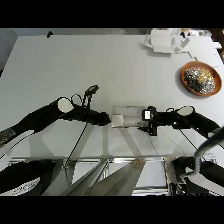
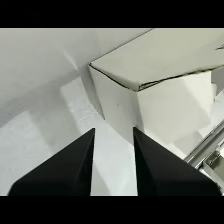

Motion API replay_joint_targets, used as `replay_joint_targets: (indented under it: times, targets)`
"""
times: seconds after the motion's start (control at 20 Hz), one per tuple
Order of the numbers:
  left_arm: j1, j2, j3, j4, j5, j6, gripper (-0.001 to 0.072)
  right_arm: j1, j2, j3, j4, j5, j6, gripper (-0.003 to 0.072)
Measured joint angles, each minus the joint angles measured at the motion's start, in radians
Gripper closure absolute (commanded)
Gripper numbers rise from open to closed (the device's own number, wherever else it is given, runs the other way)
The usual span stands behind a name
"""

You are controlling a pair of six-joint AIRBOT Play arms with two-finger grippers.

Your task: Fold the box and place the chain.

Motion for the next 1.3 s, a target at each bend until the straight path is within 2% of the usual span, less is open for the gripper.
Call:
replay_joint_targets:
  times: [0.2,0.3,0.35,0.75,0.8,0.9,1.3]
  targets:
    - [-0.015,0.005,0.002,-0.008,0.022,0.002,0.0414,0.000,0.000,0.000,0.000,0.000,0.000,0.0271]
    - [-0.021,0.006,0.002,-0.008,0.029,0.003,0.0327,0.000,0.000,0.000,0.000,0.000,0.000,0.0271]
    - [-0.023,0.006,0.002,-0.010,0.032,0.003,0.0316,0.000,0.000,0.000,0.000,0.000,0.000,0.0271]
    - [-0.058,0.005,0.021,-0.002,0.054,-0.003,0.0315,0.000,0.000,0.000,0.000,0.000,0.000,0.0271]
    - [-0.066,0.000,0.031,0.011,0.057,-0.015,0.0314,0.000,0.000,0.000,0.000,0.000,0.000,0.0271]
    - [-0.082,-0.015,0.060,0.066,0.054,-0.080,0.0250,0.000,0.000,0.000,0.000,0.000,0.000,0.0271]
    - [-0.171,-0.126,0.211,0.307,-0.034,-0.398,0.0254,0.000,0.000,0.000,0.000,0.000,0.000,0.0271]
